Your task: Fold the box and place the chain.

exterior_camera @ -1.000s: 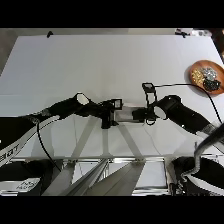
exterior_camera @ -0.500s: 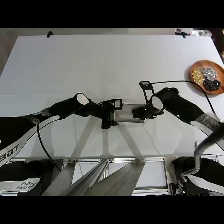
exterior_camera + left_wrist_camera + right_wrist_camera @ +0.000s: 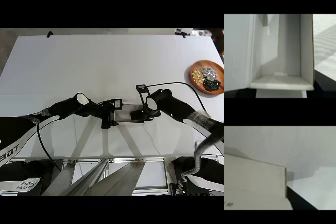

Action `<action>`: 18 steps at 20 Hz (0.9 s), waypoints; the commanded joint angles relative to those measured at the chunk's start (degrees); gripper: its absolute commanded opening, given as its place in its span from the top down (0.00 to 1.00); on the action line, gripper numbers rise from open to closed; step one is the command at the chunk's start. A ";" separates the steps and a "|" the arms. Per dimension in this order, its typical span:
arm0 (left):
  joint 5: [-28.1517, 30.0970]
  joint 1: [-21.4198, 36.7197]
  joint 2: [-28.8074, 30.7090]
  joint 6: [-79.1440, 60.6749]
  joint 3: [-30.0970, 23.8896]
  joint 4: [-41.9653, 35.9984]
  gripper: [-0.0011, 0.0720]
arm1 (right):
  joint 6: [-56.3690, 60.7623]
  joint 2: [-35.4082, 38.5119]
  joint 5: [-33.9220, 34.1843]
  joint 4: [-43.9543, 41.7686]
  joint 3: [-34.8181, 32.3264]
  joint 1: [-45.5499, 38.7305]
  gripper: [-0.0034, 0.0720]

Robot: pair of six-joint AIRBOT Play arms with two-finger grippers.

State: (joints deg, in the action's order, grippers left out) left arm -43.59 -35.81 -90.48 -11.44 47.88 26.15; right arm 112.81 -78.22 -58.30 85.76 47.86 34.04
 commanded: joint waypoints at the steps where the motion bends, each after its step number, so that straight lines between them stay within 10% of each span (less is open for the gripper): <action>1: 0.09 0.00 0.00 -0.35 -0.02 0.04 0.36 | -0.26 -0.66 0.92 -0.04 0.02 0.39 0.94; 5: 0.09 0.00 0.00 -0.35 0.00 0.04 0.36 | -0.15 -0.66 0.94 -0.11 0.02 0.42 0.94; 8: 0.09 0.00 0.00 -0.35 -0.02 0.04 0.36 | -0.11 -0.52 0.98 -0.44 0.02 0.42 0.64; 18: 0.09 0.00 0.00 -0.35 -0.02 0.04 0.36 | 2.86 0.24 3.72 0.22 0.02 0.42 0.75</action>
